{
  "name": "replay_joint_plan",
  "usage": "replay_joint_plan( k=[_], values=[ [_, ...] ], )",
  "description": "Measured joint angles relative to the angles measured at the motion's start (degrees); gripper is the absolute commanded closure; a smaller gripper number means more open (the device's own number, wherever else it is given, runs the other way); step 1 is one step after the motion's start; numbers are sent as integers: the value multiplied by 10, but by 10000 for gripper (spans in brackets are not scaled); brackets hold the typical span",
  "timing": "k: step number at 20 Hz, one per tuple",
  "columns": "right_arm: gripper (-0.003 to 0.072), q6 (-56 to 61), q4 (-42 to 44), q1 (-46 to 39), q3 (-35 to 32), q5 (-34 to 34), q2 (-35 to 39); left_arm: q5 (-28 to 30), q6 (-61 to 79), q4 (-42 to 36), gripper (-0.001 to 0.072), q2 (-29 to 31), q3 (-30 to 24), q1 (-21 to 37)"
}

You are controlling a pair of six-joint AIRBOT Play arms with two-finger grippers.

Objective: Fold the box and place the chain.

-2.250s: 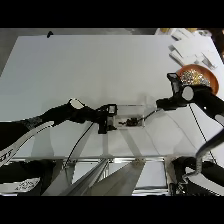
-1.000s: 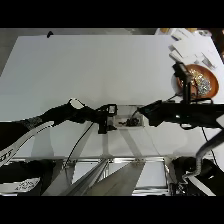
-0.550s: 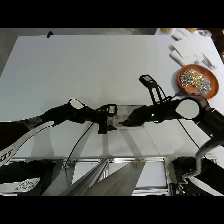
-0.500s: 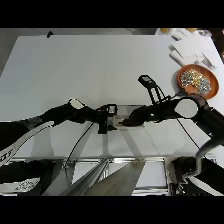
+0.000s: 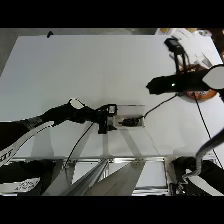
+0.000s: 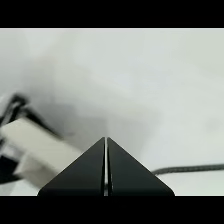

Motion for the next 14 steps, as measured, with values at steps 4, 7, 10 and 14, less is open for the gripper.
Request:
replay_joint_plan(
  k=[4,7,10,14],
  values=[
    [490,29,-82,-53,9,17,-51,0,0,0,395,0,0,0],
    [436,39,-117,-66,9,31,-99,0,0,0,395,0,0,0],
    [204,42,-134,-72,2,37,-145,0,0,0,395,0,0,0],
    [237,43,-148,-74,-11,36,-189,0,0,0,395,0,0,0]
  ],
)
